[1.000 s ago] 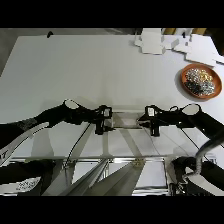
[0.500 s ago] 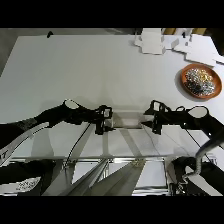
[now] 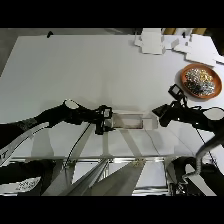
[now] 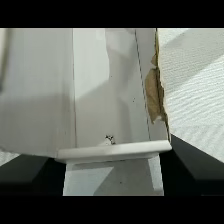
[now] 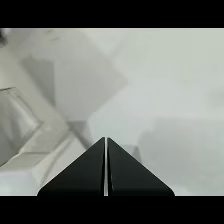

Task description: Fold the box and place the chain.

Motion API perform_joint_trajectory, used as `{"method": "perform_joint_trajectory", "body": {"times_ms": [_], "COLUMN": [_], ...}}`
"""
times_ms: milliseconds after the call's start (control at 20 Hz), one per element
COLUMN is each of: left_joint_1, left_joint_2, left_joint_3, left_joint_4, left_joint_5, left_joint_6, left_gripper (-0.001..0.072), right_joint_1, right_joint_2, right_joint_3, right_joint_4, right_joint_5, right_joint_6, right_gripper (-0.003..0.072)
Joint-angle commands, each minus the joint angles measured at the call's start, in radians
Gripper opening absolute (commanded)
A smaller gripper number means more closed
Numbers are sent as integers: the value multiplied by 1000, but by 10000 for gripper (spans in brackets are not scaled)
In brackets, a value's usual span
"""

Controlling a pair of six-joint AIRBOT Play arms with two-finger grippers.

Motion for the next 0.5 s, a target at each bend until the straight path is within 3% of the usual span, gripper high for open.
{"method": "perform_joint_trajectory", "body": {"times_ms": [0,200,450], "left_joint_1": [0,0,0], "left_joint_2": [1,1,1], "left_joint_3": [0,0,0], "left_joint_4": [0,0,0], "left_joint_5": [1,1,1], "left_joint_6": [0,0,0], "left_gripper": [171,171,171], "right_joint_1": [-109,-154,-26], "right_joint_2": [-41,-147,-247], "right_joint_3": [0,-1,-1], "right_joint_4": [-12,-103,-129], "right_joint_5": [-59,11,88], "right_joint_6": [318,614,632], "right_gripper": [22,22,22]}}
